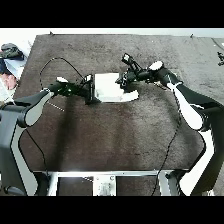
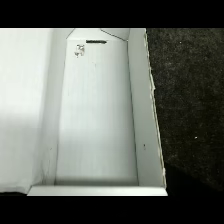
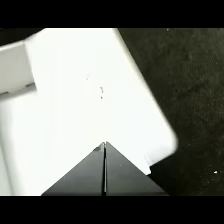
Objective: Fold the box and place the chain.
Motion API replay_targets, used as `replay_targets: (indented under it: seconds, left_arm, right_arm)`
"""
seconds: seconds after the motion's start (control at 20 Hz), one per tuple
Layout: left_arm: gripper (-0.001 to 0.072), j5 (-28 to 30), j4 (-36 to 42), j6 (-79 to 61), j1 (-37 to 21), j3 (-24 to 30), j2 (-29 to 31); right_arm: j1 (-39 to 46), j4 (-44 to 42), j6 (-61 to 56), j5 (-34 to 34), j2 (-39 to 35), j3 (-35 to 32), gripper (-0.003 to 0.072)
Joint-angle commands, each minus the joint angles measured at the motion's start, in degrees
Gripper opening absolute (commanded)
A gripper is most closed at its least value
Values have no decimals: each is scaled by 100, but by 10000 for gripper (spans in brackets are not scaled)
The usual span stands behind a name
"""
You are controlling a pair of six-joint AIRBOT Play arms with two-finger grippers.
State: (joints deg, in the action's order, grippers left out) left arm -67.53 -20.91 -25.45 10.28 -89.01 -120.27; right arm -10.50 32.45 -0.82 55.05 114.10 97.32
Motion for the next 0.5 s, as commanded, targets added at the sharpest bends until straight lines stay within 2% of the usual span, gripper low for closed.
replay_targets:
  seconds: [0.0,0.2,0.45]
  left_arm:
    - [478,0,-2,-4,-4,-4,-4]
    - [477,2,-2,-7,-4,-4,-4]
    - [478,2,-2,-7,-4,-4,-4]
  right_arm:
    - [-9,229,15,-122,142,2,12]
    - [-9,660,15,-22,153,4,12]
    - [-7,680,9,-37,-39,7,12]
